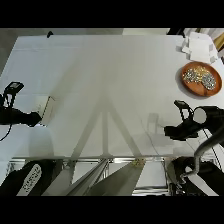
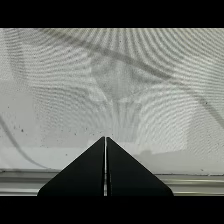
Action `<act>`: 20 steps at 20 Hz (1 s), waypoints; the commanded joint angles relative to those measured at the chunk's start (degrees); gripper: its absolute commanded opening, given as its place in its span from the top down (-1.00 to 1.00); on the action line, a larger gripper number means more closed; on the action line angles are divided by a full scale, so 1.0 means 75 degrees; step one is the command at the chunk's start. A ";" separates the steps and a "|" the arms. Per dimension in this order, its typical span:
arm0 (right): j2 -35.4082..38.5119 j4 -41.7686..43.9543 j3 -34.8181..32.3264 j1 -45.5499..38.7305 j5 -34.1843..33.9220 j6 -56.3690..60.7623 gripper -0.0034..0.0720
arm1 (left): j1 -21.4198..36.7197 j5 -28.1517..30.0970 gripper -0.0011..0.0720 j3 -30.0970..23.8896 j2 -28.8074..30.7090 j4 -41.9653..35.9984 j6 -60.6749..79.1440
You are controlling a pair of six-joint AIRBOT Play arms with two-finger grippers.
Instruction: Fold the box and place the chain.
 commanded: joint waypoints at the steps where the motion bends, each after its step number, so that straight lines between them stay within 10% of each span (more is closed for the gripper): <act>1: 0.0006 0.0003 0.0003 -0.0006 0.0000 0.0000 0.87 | -0.0510 0.0032 -0.93 -0.0003 0.0851 0.0731 -0.0207; 6: 0.0006 0.0003 0.0003 -0.0006 0.0000 0.0000 0.87 | -0.0664 -0.0525 -0.82 -0.0003 0.2203 -0.0026 -0.1189; 9: 0.0006 0.0003 0.0003 -0.0006 0.0000 0.0003 0.87 | -0.0664 -0.1402 0.94 -0.0003 0.2693 -0.0428 -0.1195; 20: 0.0006 0.0003 0.0003 -0.0006 0.0000 0.0000 0.87 | -0.1029 -0.1778 0.95 -0.0006 0.2914 -0.0848 -0.1212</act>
